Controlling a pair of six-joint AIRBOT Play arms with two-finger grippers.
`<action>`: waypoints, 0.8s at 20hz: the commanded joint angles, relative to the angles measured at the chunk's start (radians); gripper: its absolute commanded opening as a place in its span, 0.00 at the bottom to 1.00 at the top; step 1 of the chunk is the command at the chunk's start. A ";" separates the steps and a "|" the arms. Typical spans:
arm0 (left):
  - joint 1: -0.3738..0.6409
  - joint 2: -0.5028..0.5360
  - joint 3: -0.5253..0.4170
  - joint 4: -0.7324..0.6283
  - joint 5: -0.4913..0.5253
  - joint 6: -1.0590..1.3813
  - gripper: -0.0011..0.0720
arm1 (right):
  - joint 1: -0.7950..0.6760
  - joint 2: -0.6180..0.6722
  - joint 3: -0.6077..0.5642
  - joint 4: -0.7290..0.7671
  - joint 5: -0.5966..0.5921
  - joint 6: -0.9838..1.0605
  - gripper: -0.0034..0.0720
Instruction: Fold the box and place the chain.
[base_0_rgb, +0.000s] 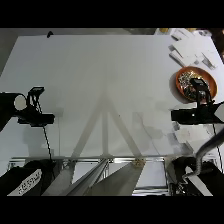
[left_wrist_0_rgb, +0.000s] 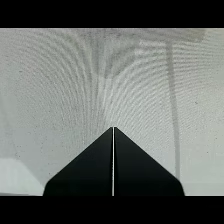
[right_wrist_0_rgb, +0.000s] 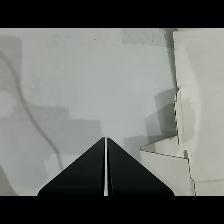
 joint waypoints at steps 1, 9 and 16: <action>0.001 -0.001 -0.001 0.000 0.000 0.000 0.03 | 0.001 0.000 0.000 0.000 0.001 0.000 0.07; 0.001 0.000 -0.001 0.001 -0.002 0.000 0.03 | 0.001 0.001 0.001 -0.055 -0.114 -0.167 0.07; 0.001 0.000 -0.001 0.000 -0.003 0.000 0.03 | 0.001 0.001 0.001 -0.050 -0.262 -0.171 0.07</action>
